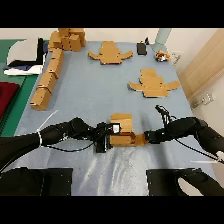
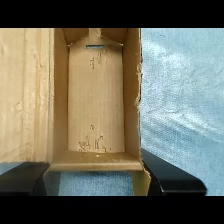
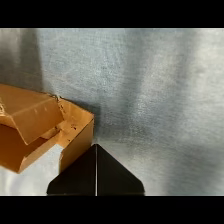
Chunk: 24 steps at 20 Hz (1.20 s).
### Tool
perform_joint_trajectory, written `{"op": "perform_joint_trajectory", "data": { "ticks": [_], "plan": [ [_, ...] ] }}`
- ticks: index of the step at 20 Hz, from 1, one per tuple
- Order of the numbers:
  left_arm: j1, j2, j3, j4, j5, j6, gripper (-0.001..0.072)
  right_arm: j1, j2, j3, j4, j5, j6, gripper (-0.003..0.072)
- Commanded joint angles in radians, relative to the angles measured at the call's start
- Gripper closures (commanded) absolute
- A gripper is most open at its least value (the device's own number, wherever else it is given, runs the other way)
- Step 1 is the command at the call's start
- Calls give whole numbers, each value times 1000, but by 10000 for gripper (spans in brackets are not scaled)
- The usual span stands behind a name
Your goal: Fold the box.
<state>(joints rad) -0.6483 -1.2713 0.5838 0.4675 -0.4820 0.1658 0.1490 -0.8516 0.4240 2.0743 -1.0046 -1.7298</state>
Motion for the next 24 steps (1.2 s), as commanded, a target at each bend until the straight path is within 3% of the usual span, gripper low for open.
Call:
{"op": "perform_joint_trajectory", "data": {
  "ticks": [1,7,9,10,14,16,18,20,24],
  "plan": [
    [0,0,1,0,0,0,318,-3,9,0,66,-17,-44,685],
    [0,0,1,0,0,0,318,-3,10,2,167,-16,-92,668],
    [0,0,1,0,0,0,318,11,10,19,193,-16,-104,378],
    [0,0,1,0,0,0,318,21,10,31,193,-17,-103,317],
    [0,0,1,0,0,0,318,39,10,66,193,-16,-100,316],
    [0,0,1,0,0,0,318,49,9,67,201,-16,-99,268],
    [0,0,1,0,0,0,318,84,9,67,202,-5,-94,268],
    [0,0,1,0,0,0,318,136,9,67,204,34,-78,224],
    [0,0,1,0,0,0,318,223,7,73,164,119,30,224]
  ]
}}
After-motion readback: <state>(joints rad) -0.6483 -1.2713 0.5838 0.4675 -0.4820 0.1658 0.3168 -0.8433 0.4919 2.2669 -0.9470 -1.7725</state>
